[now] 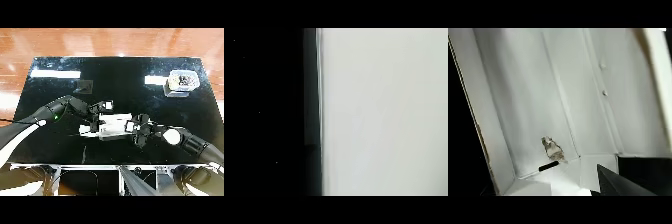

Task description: Fold the box and place the chain.

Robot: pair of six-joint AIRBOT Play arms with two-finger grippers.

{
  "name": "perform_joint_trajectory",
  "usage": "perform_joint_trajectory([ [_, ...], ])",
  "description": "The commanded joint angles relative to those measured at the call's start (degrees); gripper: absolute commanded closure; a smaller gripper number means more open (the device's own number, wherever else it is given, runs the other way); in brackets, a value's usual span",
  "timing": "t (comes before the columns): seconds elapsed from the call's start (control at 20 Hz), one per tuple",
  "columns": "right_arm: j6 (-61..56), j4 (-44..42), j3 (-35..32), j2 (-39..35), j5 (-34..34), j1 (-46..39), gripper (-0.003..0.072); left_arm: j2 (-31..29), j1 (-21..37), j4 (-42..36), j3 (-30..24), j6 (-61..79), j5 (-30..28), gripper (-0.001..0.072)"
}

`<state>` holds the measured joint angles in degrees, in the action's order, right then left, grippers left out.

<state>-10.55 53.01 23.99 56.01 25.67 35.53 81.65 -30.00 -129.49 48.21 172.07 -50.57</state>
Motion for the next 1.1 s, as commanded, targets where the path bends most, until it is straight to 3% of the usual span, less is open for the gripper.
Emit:
perform_joint_trajectory([
  [0.0, -2.27, -0.81, 0.79, -0.35, 1.01, -1.97, -0.0027, 0.04, -0.04, -0.02, 0.04, 0.00, 0.02, 0.0691],
  [0.9, -0.90, -0.90, 1.90, -2.25, 2.47, -1.97, -0.0027, 0.04, -0.04, 0.00, 0.04, 0.00, 0.00, 0.0691],
  [1.05, 3.78, -1.31, 1.90, -2.10, 1.79, -1.97, -0.0027, 0.04, -0.04, 0.00, 0.04, 0.00, 0.02, 0.0691],
])
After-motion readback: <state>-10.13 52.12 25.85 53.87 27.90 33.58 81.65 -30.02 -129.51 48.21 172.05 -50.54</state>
